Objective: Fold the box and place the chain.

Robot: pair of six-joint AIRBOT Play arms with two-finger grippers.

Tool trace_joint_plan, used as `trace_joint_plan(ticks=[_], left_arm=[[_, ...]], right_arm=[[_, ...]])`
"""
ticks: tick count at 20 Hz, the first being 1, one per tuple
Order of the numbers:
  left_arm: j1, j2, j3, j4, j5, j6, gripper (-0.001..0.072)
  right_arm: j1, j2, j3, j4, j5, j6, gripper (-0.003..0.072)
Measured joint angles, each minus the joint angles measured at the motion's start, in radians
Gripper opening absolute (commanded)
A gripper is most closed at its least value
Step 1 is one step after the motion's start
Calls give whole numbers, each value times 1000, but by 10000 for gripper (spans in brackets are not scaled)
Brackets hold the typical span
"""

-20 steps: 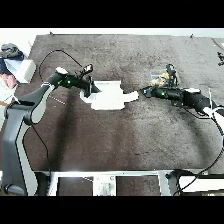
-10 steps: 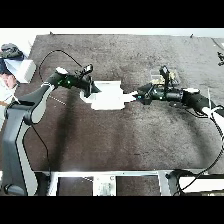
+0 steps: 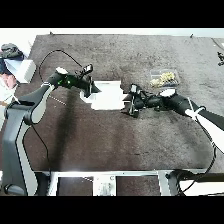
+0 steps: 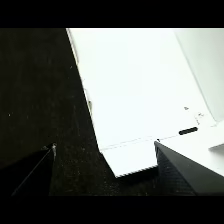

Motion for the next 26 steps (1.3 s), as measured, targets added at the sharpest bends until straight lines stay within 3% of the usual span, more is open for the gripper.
trace_joint_plan(ticks=[7, 17, 18, 19, 26], left_arm=[[0, 0, 0, -1, 0, 0, 13], [0, 0, 0, -1, 0, 0, 13], [0, 0, 0, -1, 0, 0, 12], [0, 0, 0, -1, 0, 0, 13], [0, 0, 0, 0, 0, 0, 12]], right_arm=[[77, -23, 0, -96, -144, -8, 709], [128, -45, 3, -93, -359, -14, 708], [126, -40, 3, -93, -373, -14, 633], [122, -31, 3, -91, -380, -14, 551], [83, -14, 59, -65, -294, -3, 555]])
